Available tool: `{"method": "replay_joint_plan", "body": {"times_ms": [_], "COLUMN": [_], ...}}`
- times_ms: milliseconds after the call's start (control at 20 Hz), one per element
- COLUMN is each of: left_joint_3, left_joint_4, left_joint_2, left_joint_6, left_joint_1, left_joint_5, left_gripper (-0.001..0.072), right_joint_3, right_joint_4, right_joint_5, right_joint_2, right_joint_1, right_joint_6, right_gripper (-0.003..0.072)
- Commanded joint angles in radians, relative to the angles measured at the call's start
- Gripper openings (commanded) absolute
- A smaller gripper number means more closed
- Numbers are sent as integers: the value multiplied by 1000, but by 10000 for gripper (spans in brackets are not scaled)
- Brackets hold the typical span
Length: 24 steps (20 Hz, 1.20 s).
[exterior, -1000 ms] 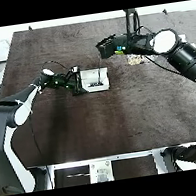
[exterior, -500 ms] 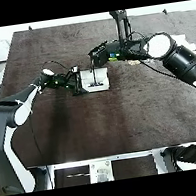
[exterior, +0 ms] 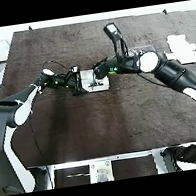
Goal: Fold the box and place the chain.
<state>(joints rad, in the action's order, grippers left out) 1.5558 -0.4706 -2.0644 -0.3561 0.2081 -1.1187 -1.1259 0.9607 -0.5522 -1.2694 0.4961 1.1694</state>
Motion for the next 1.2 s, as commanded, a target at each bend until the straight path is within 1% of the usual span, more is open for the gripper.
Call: {"method": "replay_joint_plan", "body": {"times_ms": [0, 100, 150, 250, 350, 550, 700, 850, 1150], "left_joint_3": [0, 0, 0, 0, 0, 0, 0, 0, 0], "left_joint_4": [0, 0, 0, 0, 0, 0, 0, 0, 0], "left_joint_2": [0, 0, 0, 0, 0, 0, 0, 0, 0], "left_joint_6": [0, 0, 0, 0, 0, 0, 0, 0, 0], "left_joint_1": [0, 0, 0, 0, 0, 0, 0, 0, 0], "left_joint_5": [0, 0, 0, 0, 0, 0, 0, 0, 0], "left_gripper": [418, 418, 418, 418, 418, 418, 418, 418, 418], "right_joint_3": [124, 173, 181, 178, 157, 90, 77, 91, 96], "right_joint_4": [0, 0, -1, -34, -83, -77, -77, -77, -76], "right_joint_5": [168, 250, 269, 272, 262, 246, 248, 247, 246], "right_joint_2": [-13, -37, -52, -61, -38, 61, 71, 23, -194], "right_joint_1": [1, 1, 1, 2, 2, 1, 1, 1, 1], "right_joint_6": [0, 0, 0, 0, 0, -31, -56, -56, -56], "right_gripper": [14, 13, 13, 13, 13, 13, 14, 13, 13]}}
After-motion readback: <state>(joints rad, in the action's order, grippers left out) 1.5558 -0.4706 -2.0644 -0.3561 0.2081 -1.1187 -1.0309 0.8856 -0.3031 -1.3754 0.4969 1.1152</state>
